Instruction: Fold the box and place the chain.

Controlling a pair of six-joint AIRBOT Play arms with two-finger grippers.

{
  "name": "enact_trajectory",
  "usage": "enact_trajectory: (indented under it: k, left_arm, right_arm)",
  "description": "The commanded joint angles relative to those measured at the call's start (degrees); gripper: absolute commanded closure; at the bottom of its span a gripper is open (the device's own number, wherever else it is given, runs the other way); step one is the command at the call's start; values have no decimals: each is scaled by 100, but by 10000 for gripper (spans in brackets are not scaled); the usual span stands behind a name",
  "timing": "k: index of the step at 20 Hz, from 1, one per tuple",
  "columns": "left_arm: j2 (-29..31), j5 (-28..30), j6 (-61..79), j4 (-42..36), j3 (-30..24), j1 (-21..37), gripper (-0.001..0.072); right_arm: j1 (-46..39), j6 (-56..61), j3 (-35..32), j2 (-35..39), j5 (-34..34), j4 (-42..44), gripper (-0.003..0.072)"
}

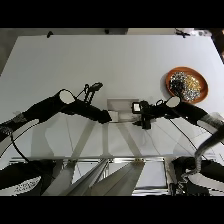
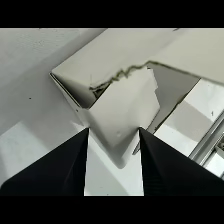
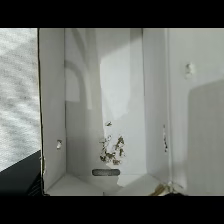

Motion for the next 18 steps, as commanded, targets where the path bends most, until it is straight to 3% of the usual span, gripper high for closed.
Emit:
enact_trajectory:
  k: [1, 3, 5, 10, 15, 18]
  left_arm:
    - [0, 160, -472, 243, 33, -72, 360]
    - [0, 282, -907, 544, 33, -107, 356]
    - [0, 424, -1556, 964, 33, -208, 260]
    - [0, 422, -3171, 2302, 435, -509, 260]
    - [-2, 385, -3849, 2706, 868, -763, 261]
    - [-2, -13, -4500, 3418, 1073, -918, 260]
  right_arm:
    - [4, 0, -2, 4, 2, 2, 351]
    - [4, 0, -2, 4, 2, 2, 351]
    - [4, 0, -2, 4, 2, 2, 351]
    - [4, 0, -2, 4, 2, 2, 351]
    - [4, 0, -2, 4, 2, 2, 351]
    - [4, 0, -2, 4, 2, 2, 351]
